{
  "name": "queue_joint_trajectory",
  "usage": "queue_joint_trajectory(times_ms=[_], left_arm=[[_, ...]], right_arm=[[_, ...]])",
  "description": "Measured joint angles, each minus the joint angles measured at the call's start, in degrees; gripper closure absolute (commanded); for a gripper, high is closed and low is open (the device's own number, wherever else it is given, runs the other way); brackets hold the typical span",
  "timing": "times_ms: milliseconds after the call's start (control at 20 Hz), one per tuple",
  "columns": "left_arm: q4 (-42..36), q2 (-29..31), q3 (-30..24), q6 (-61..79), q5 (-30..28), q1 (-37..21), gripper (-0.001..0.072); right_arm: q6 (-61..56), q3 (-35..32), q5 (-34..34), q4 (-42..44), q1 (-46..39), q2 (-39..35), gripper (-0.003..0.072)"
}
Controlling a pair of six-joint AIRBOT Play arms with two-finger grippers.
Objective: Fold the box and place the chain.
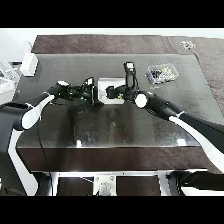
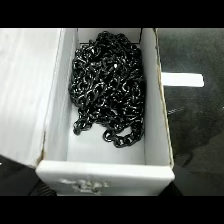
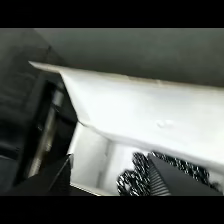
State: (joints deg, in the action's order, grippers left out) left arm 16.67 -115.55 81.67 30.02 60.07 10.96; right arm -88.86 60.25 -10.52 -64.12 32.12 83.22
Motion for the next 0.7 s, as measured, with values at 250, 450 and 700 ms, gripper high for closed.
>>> queue_joint_trajectory(times_ms=[250,450,700], left_arm=[[0.02,0.00,0.00,0.00,0.00,0.00,0.0316],[0.00,0.00,0.00,0.02,0.00,-0.02,0.0317],[0.02,0.00,0.00,0.02,0.00,-0.02,0.0316]], right_arm=[[14.10,3.61,-0.22,-1.77,-1.77,-9.60,0.0600],[26.67,7.21,-5.88,-3.30,-9.51,-10.12,0.0609],[42.75,11.78,-11.96,-1.09,-16.81,-3.76,0.0637]])
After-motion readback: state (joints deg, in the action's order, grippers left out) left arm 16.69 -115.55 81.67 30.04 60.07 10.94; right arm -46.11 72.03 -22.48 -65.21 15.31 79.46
